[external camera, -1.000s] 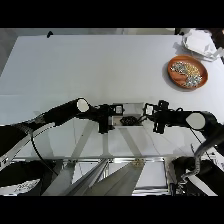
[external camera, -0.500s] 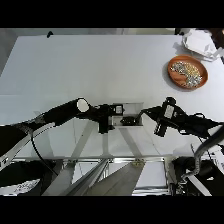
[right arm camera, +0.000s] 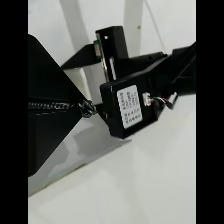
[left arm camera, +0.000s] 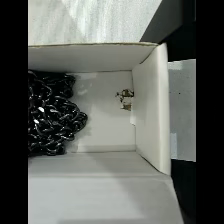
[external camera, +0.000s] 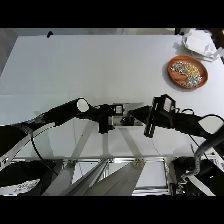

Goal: Fold the box and place the chain.

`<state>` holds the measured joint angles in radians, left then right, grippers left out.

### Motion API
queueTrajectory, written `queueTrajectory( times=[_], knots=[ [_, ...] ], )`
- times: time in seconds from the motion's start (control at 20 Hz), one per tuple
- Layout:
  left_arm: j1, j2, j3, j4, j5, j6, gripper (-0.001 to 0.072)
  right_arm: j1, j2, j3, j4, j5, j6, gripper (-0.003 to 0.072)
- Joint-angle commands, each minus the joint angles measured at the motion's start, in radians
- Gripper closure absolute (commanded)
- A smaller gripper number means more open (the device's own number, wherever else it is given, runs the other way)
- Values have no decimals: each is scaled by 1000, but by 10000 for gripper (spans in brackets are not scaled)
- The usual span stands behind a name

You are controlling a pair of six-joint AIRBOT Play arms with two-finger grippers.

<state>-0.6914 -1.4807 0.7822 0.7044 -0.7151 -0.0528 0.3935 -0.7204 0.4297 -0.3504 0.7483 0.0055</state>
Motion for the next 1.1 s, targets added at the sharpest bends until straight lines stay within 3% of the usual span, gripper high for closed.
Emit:
queueTrajectory(
  times=[0.0, 0.5, 0.55, 0.65, 0.9, 1.05],
  knots=[
    [0, 0, 1, 0, 0, 0, 439, 35, -133, 0, 42, -35, -29, 672],
    [0, 0, 1, 0, 0, 0, 439, 35, -252, 0, 36, -70, 50, 669],
    [0, 0, 1, 0, 0, 0, 439, 35, -260, 0, 35, -74, 54, 655],
    [0, 0, 1, 0, 0, 0, 439, 35, -270, 0, 32, -108, 108, 490],
    [0, 0, 1, 0, 0, 0, 439, 35, -249, 2, 24, -124, 130, 475],
    [0, 0, 1, 0, 0, 0, 439, -29, -144, 19, 13, -70, 129, 482]
  ],
)
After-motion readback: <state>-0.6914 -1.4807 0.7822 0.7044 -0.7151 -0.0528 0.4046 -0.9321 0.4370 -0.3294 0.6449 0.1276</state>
